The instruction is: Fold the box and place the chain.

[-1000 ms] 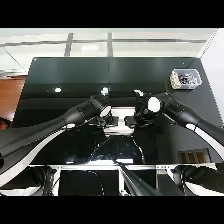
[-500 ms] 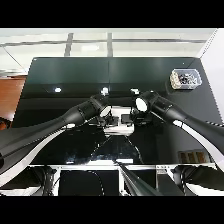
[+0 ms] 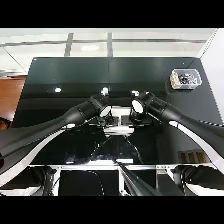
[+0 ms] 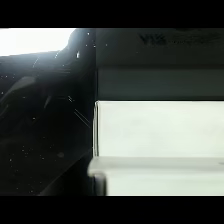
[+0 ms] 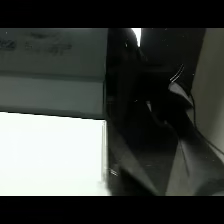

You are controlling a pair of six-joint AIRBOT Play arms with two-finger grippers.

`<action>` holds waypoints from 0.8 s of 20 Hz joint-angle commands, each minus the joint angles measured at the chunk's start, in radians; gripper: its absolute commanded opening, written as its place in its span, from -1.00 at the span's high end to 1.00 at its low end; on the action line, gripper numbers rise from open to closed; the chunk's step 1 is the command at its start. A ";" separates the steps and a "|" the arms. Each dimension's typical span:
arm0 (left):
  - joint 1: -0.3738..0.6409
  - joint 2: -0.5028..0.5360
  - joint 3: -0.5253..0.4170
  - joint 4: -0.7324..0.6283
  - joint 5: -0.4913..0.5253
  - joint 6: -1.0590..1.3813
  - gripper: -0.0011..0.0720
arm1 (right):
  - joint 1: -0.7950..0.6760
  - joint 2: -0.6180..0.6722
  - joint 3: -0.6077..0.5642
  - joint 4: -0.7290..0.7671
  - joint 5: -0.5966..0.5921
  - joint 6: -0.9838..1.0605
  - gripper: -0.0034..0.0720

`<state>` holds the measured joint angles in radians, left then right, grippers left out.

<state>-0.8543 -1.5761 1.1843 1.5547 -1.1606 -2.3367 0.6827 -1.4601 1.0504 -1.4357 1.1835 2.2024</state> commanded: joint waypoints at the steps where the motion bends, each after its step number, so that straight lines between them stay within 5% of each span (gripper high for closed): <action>1: 0.001 0.000 0.000 0.000 0.000 -0.001 0.90 | 0.001 -0.004 0.000 0.004 0.008 0.024 0.86; 7: 0.001 0.000 0.000 0.000 0.000 -0.002 0.90 | 0.001 -0.004 0.000 -0.008 0.003 0.051 0.78; 8: 0.001 0.000 0.000 0.000 0.000 -0.002 0.90 | 0.001 -0.004 0.000 -0.005 0.002 0.050 0.20; 9: 0.001 0.000 0.000 0.000 0.000 -0.002 0.90 | 0.001 -0.004 0.000 -0.002 0.003 0.050 0.08; 16: 0.001 0.000 0.000 0.000 0.000 -0.002 0.90 | 0.001 -0.004 -0.002 -0.001 0.006 0.049 0.09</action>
